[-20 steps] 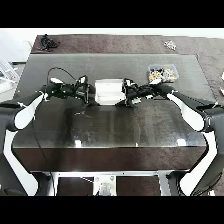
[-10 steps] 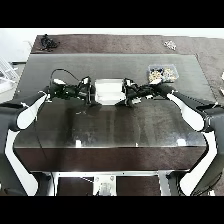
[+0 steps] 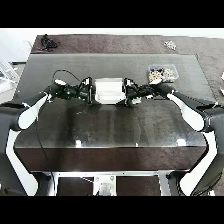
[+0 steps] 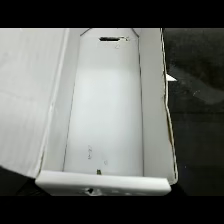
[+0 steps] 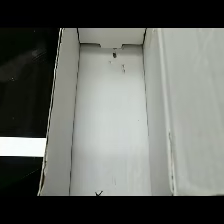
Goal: Fold the box and place the chain.
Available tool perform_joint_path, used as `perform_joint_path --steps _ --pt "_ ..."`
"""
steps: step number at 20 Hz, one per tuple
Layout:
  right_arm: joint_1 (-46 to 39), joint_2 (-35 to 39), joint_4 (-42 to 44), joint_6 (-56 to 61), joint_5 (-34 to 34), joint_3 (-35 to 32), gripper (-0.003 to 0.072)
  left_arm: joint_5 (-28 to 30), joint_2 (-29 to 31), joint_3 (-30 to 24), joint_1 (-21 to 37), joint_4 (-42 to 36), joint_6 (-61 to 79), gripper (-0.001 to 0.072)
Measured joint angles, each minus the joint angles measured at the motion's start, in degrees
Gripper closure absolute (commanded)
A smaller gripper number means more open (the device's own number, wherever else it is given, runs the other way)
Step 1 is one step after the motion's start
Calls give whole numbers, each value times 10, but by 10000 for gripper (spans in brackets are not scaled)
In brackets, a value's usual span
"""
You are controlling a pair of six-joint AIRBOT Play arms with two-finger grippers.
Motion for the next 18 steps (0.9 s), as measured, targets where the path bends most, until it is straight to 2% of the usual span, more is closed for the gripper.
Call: perform_joint_path --steps 1,2,3,18 --pt "0 0 0 0 0 0 98 1 0 0 0 0 1 102" --pt "0 0 0 0 0 0 98 2 0 0 0 0 2 260" --pt "0 0 0 0 0 0 98 2 0 0 0 0 6 293" --pt "0 0 0 0 0 0 98 7 0 0 0 0 5 293"
